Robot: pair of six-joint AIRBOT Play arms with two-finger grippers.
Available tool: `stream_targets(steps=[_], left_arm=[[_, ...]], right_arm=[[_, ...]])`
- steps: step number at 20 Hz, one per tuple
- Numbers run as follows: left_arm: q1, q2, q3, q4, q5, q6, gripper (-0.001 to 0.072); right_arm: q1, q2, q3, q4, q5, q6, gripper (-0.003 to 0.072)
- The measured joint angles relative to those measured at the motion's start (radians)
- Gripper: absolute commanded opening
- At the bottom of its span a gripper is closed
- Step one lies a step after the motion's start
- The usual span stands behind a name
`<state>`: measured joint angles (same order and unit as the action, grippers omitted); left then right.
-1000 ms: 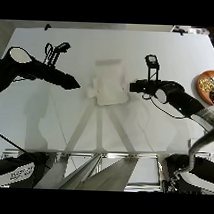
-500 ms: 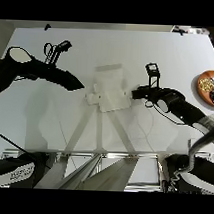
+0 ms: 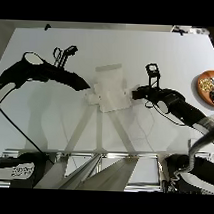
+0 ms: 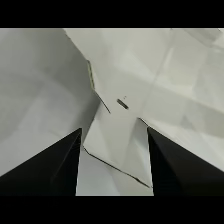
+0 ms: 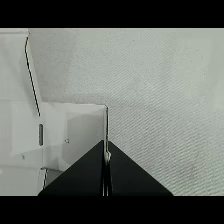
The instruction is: Fold the box and place the chain.
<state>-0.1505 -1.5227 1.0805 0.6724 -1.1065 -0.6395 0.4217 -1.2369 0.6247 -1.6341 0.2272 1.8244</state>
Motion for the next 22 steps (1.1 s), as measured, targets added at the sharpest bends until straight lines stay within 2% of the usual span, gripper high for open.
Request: stream_targets(steps=[1,5,10,15,20,21,22], left_arm=[[0.0,-0.03,0.013,-0.008,0.006,0.004,0.0511],[-0.001,-0.156,0.125,-0.076,-0.001,0.019,0.051],[-0.014,-0.277,0.274,-0.12,-0.096,0.0,0.051],[-0.04,-0.314,0.311,-0.103,-0.127,-0.024,0.0509],[-0.101,-0.331,0.318,-0.07,-0.117,-0.047,0.0495],[-0.113,-0.334,0.319,-0.066,-0.11,-0.05,0.0489],[-0.126,-0.337,0.319,-0.063,-0.1,-0.053,0.0448]], right_arm=[[0.0,0.0,0.0,0.0,-0.001,0.0,0.001],[0.0,0.0,0.0,0.0,0.0,0.0,0.001],[0.0,0.0,0.0,0.0,0.001,-0.001,0.001],[0.0,0.0,0.0,0.0,0.002,-0.002,0.001],[0.0,0.0,0.0,0.0,0.003,-0.001,0.001],[0.0,0.0,0.0,0.0,0.003,-0.001,0.0009],[0.0,0.0,0.0,0.0,0.003,-0.001,0.0009]])
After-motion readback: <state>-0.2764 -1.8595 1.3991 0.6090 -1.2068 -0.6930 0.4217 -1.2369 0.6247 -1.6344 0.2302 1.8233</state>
